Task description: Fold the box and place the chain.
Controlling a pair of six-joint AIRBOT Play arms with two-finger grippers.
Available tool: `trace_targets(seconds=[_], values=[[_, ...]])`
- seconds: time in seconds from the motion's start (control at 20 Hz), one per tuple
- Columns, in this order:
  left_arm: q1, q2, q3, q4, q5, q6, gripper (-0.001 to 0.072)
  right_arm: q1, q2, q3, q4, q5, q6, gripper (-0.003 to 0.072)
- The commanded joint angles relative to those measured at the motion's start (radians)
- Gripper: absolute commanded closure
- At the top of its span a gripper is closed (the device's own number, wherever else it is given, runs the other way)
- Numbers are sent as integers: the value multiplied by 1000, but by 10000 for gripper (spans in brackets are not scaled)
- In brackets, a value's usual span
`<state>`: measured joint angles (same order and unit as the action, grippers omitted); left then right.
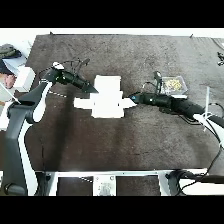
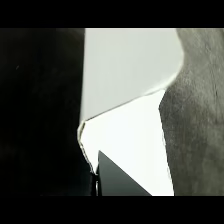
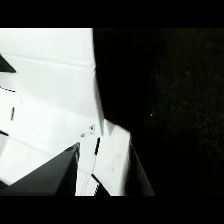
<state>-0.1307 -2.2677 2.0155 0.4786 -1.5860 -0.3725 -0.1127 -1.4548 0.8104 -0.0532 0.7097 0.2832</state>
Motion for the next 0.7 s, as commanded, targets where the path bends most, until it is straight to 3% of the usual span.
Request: trace_targets(seconds=[0.0, 0.35, 0.45, 0.65], values=[[1, 0, 1, -32, -46, 283, 701, -77, 58, 1, -45, 59, 9, 308], [1, 41, -24, -56, -4, 455, 704, -103, 78, 0, -57, 61, 9, 309], [1, 84, -88, -56, 50, 520, 704, -103, 78, 0, -57, 61, 9, 310], [1, 187, -301, -82, 199, 681, 704, -103, 78, 0, -59, 61, 8, 309]])
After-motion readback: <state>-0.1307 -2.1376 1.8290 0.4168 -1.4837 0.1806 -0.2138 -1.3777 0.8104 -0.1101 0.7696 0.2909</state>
